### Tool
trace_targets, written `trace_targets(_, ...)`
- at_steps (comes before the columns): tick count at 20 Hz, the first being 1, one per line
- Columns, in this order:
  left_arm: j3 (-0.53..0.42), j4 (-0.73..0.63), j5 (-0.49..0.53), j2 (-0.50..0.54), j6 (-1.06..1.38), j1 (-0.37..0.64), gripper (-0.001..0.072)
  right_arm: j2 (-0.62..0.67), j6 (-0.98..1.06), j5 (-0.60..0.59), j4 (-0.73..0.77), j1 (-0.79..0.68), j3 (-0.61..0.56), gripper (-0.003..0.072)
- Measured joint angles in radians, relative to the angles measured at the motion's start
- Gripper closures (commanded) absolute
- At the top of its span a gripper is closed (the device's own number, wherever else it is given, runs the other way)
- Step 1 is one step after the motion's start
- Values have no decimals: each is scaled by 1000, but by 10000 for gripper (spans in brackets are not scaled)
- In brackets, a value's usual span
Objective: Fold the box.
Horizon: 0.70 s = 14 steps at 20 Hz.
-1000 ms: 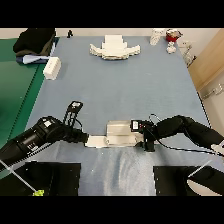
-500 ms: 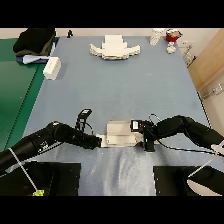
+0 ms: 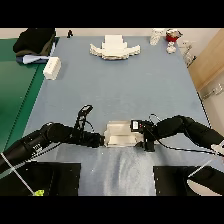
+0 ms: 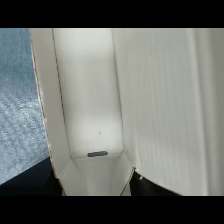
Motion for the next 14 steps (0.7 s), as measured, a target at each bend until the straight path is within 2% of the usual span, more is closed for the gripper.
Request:
trace_targets(1, 1, -1, 1, 5, 1, 1, 229, 0, 0, 0, 0, 0, 0, 236)
trace_targets(3, 1, -6, 6, 11, -2, 1, 267, 0, 0, 0, 0, 0, 0, 235)
trace_targets(14, 2, -33, 105, -6, -19, -8, 266, 0, 0, 0, 0, 0, 0, 236)
